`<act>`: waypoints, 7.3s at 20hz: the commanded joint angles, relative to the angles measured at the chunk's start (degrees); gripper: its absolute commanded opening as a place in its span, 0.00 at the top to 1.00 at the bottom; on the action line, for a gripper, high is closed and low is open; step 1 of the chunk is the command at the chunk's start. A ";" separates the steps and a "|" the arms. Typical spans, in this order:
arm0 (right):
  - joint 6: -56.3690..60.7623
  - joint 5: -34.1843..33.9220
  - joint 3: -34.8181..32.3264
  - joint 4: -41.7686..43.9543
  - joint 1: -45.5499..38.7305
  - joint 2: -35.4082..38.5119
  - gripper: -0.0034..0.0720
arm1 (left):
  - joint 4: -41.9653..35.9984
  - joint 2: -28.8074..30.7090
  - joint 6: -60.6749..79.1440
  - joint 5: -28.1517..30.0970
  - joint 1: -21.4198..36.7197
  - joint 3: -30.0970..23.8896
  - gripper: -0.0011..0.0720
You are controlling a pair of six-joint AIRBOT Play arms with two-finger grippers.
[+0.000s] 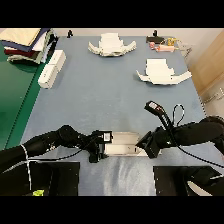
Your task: Fold the box.
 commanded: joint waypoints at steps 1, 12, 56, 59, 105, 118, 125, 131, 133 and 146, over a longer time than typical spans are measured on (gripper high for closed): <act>3.89 10.99 0.28 6.91 1.29 -2.36 0.95 | 0.00 -0.02 0.00 0.00 0.00 0.04 0.37; -0.13 21.16 0.28 5.20 1.46 -24.76 0.95 | 0.00 0.00 0.00 0.00 0.00 0.04 0.37; -38.91 15.74 -13.49 -9.77 5.29 -3.61 0.49 | 0.00 0.00 0.00 0.02 0.00 0.04 0.37; -41.00 16.13 -13.49 -9.09 5.29 -3.61 0.69 | 0.00 0.00 0.00 0.02 0.00 0.04 0.37; 50.07 -14.36 -2.43 -46.07 -3.08 -7.04 0.95 | 0.00 -0.02 0.00 0.00 0.00 0.04 0.37; 33.97 -0.85 -3.74 -14.93 -1.95 -10.14 0.95 | 0.00 -0.02 0.00 0.02 0.00 0.04 0.37; 30.99 -2.38 0.04 -12.28 -1.95 -10.16 0.86 | 0.00 0.00 0.00 0.02 0.00 0.04 0.37; 30.99 -1.97 0.04 -11.39 -1.90 -10.27 0.33 | 0.00 0.00 0.00 0.02 0.00 0.04 0.37; 30.16 -1.29 0.04 -11.32 -0.94 -10.29 0.26 | 0.00 0.00 0.00 0.02 0.00 0.04 0.37; 57.51 -3.02 11.65 -35.47 22.16 -27.69 0.40 | 0.00 0.00 0.00 0.02 0.00 0.04 0.37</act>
